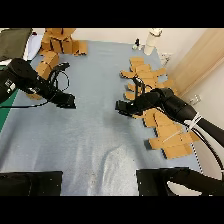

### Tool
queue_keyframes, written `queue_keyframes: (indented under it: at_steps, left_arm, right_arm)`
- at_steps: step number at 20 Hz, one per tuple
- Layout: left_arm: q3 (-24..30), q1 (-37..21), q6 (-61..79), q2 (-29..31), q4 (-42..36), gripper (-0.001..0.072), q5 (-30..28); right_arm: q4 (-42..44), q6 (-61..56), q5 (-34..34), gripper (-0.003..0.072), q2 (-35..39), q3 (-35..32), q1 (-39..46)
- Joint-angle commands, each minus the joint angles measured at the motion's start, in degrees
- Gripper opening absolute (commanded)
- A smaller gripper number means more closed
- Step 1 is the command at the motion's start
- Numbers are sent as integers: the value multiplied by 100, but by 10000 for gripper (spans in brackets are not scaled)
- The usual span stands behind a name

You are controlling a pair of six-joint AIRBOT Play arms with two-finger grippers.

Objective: Fold the box.

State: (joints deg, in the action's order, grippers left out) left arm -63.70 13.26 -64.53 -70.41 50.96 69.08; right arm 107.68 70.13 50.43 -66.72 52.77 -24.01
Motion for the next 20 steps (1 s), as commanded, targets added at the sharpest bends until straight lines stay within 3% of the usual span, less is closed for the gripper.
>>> queue_keyframes:
  at_steps: [1,11,15,17,20]
  left_arm:
    - [0,-2,0,4,2,13,0]
    - [0,-2,0,4,2,13,0]
    - [-2,-2,0,4,2,12,0]
    - [-4,-2,0,4,0,12,0]
    - [-4,-2,0,4,2,12,0]
  right_arm:
    - [2,-2,0,7,-2,4,-4]
    - [122,-70,-175,7,-22,2,-7]
    - [160,-68,109,7,-85,4,11]
    - [-809,-70,1045,7,-85,173,350]
    - [-3077,-153,2929,7,-81,588,1523]
